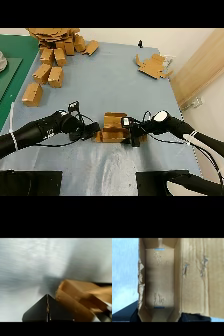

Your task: Fold the box.

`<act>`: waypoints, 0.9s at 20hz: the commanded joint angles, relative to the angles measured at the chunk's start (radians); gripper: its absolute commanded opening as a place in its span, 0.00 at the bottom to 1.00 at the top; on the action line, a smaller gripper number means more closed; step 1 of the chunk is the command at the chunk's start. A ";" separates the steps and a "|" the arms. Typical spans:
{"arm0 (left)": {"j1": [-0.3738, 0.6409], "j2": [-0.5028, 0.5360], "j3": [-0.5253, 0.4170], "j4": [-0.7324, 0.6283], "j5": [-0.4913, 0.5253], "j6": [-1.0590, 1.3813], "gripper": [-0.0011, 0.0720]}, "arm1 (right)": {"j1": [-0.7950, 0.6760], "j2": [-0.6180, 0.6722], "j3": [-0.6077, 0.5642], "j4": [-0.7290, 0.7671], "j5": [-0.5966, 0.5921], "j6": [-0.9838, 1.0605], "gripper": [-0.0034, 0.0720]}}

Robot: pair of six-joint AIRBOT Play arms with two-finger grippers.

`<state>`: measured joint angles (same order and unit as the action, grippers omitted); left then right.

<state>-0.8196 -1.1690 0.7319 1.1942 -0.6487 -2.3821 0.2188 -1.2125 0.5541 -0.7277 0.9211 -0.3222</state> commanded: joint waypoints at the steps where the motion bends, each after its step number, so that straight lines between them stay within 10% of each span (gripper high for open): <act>1: -0.002 0.014 0.008 -0.005 -0.036 0.011 0.03 | 0.000 0.000 0.000 -0.002 0.002 0.000 0.70; 11: -0.004 0.014 0.016 -0.028 -0.040 0.038 0.03 | 0.000 0.000 0.000 -0.002 0.001 0.000 0.70; 12: -0.004 0.014 0.016 -0.028 -0.041 0.038 0.07 | 0.000 0.000 0.000 -0.002 0.002 0.000 0.70; 13: -0.004 0.013 0.016 -0.028 -0.041 0.037 0.38 | 0.000 0.000 0.000 -0.002 0.002 0.000 0.70; 14: -0.004 0.014 0.016 -0.028 -0.042 0.037 0.45 | 0.000 0.000 0.000 -0.002 0.001 0.000 0.70; 18: -0.004 0.014 0.016 -0.026 -0.032 0.037 0.45 | 0.000 0.000 0.000 -0.002 0.002 0.000 0.70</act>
